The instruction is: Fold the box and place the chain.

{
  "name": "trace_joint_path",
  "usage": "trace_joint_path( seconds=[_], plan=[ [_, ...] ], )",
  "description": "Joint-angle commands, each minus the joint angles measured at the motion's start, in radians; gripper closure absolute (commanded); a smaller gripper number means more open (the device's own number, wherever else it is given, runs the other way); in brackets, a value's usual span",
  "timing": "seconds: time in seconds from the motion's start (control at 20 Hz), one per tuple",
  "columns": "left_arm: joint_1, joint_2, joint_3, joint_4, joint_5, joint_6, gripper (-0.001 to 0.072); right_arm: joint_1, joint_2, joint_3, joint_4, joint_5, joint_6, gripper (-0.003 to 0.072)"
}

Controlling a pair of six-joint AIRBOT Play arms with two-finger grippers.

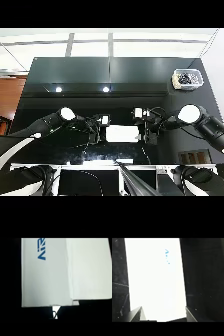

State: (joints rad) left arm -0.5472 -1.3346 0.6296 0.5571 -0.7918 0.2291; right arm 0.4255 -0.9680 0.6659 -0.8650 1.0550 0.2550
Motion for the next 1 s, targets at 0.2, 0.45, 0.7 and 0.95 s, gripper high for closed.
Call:
trace_joint_path(
  seconds=[0.2,0.45,0.7,0.95],
  plan=[
    [-0.001,-0.001,0.0,0.0,0.0,0.0,0.0376,0.056,-0.021,-0.014,0.0,-0.056,-0.006,0.0069],
    [-0.001,-0.001,0.0,0.0,0.0,0.0,0.0376,0.06,-0.021,-0.014,0.0,-0.09,-0.005,0.0226],
    [-0.001,-0.001,0.0,0.0,0.0,0.0,0.0376,0.061,-0.021,-0.014,0.003,-0.082,0.0,0.05],
    [-0.001,-0.001,0.0,0.0,-0.001,0.0,0.0376,0.061,-0.021,-0.014,0.003,-0.08,0.0,0.0559]
  ],
)
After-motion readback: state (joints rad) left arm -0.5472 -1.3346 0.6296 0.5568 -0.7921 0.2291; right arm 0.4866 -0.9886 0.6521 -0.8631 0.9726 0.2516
